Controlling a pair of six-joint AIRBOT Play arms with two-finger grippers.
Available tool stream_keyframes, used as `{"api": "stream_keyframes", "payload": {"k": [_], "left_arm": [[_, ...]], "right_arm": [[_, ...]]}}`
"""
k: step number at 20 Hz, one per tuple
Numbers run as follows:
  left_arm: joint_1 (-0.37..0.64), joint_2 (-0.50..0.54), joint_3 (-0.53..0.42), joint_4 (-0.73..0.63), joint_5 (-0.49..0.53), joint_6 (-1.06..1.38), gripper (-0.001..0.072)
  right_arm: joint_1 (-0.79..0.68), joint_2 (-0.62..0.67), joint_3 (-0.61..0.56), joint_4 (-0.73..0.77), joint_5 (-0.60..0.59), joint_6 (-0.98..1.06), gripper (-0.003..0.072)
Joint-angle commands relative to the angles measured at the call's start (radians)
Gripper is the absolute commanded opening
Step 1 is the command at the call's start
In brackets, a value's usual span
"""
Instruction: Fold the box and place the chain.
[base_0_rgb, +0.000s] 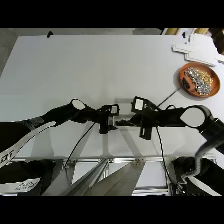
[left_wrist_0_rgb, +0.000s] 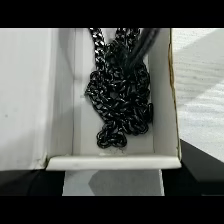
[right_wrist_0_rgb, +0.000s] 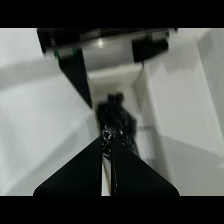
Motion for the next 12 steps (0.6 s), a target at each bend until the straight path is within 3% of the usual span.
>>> {"api": "stream_keyframes", "payload": {"k": [1, 3, 5, 9, 12], "left_arm": [[0.000, 0.001, 0.000, 0.000, 0.000, 0.000, 0.0206], [0.000, 0.001, 0.000, 0.000, 0.000, 0.000, 0.0206], [0.000, 0.001, 0.000, 0.000, 0.000, 0.000, 0.0206], [0.000, 0.001, 0.000, 0.000, 0.000, 0.000, 0.0206], [0.000, 0.001, 0.000, 0.000, 0.000, 0.000, 0.0206]], "right_arm": [[0.111, -0.058, 0.000, 0.021, -0.175, 0.118, 0.0019], [0.113, -0.113, 0.000, 0.020, -0.180, 0.121, 0.0053], [0.113, -0.143, 0.000, -0.006, -0.179, 0.121, 0.0210], [0.009, -0.039, 0.001, -0.055, -0.086, 0.092, 0.0210], [-0.198, 0.050, 0.001, -0.141, 0.060, -0.015, 0.0196]]}}
